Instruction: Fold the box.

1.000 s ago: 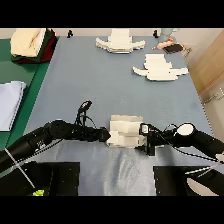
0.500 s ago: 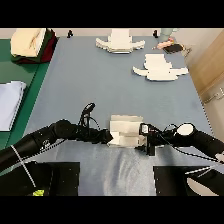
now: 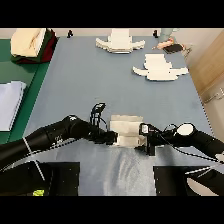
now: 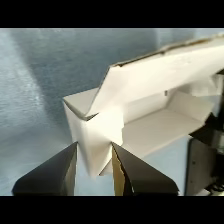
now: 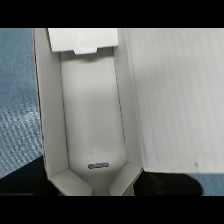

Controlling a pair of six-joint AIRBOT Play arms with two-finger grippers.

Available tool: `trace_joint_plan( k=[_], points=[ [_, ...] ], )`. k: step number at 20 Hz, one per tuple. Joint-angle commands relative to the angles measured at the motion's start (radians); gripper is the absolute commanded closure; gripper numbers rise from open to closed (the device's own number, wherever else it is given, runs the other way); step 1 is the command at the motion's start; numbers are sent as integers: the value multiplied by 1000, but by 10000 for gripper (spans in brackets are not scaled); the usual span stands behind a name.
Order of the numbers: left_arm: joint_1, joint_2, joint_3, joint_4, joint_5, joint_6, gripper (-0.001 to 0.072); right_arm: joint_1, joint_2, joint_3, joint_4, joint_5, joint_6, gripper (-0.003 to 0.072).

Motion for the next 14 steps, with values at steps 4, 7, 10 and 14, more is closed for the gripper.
trace_joint_plan(
  k=[4, 7, 10, 14],
  points=[
    [-87, -78, 168, 386, -199, -354, 402, 1, 1, 0, 0, 0, 1, 176],
    [-122, -142, 208, 399, -235, -380, 402, 1, 1, 0, 0, 0, 1, 175],
    [-141, -185, 225, 405, -257, -440, 402, 1, 1, 0, 0, 0, 1, 175],
    [-177, -232, 284, 475, -315, -526, 403, 1, 1, 0, 0, 0, 1, 175]
  ],
)
